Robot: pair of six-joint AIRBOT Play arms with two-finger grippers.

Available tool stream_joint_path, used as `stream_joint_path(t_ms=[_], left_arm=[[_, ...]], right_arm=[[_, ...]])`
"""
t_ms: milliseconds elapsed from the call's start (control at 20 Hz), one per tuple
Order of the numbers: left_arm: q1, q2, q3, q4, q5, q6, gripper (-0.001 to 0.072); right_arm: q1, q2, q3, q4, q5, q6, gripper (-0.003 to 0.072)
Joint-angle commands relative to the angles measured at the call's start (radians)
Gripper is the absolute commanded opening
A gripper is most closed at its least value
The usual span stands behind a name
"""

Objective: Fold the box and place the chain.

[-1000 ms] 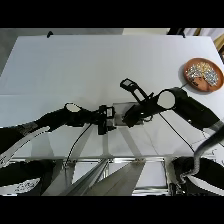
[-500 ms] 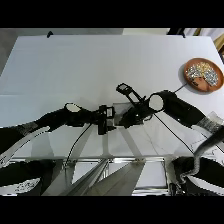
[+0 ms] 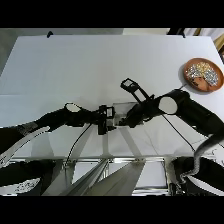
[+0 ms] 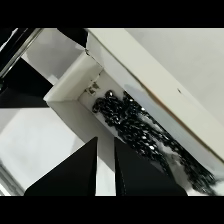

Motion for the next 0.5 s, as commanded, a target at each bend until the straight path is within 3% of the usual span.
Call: stream_joint_path(t_ms=[0, 100, 200, 300, 450], left_arm=[[0.000, 0.001, 0.001, 0.000, 0.000, 0.000, 0.0254], [0.000, 0.001, 0.001, 0.000, 0.000, 0.000, 0.0254], [0.000, 0.001, 0.001, 0.000, 0.000, 0.000, 0.0254], [0.000, 0.001, 0.001, 0.000, 0.000, 0.000, 0.0254], [0.000, 0.001, 0.001, 0.000, 0.000, 0.000, 0.0254]], right_arm=[[0.000, 0.127, 0.000, -0.189, 0.100, 0.110, 0.0110], [-0.020, 0.148, 0.000, -0.318, 0.178, 0.198, 0.0114], [-0.084, 0.141, -0.004, -0.347, 0.209, 0.224, 0.0117], [-0.143, 0.139, -0.016, -0.349, 0.196, 0.223, 0.0234], [-0.204, 0.137, -0.060, -0.365, 0.124, 0.222, 0.0244]])
